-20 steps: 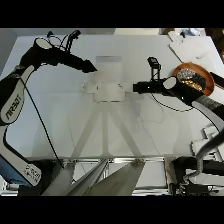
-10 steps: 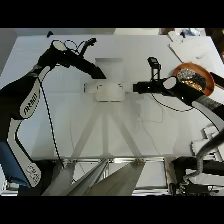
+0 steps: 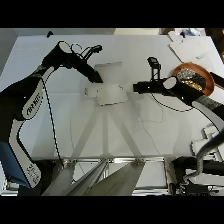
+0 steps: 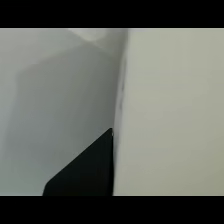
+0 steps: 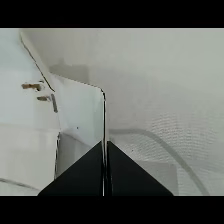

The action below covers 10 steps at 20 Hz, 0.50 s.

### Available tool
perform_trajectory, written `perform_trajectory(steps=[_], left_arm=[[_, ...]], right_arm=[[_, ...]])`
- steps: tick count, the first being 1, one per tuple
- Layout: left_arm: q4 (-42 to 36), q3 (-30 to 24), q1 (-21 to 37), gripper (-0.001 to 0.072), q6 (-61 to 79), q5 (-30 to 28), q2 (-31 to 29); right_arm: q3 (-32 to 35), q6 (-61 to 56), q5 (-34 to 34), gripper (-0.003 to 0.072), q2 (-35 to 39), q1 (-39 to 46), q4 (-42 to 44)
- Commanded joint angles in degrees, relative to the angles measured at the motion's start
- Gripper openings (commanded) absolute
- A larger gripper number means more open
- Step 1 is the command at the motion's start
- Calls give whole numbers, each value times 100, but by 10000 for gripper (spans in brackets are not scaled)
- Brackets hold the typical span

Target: Fold the box and place the chain.

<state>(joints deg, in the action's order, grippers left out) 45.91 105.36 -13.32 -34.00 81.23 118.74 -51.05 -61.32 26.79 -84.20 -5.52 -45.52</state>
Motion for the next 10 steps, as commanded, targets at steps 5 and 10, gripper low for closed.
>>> perform_trajectory(steps=[5,10], left_arm=[[105,4,-57,10,98,-17,-2],[107,4,-26,10,11,-15,-7]], right_arm=[[2,-13,13,12,-2,-7,9],[2,-13,13,12,-2,-7,9]])
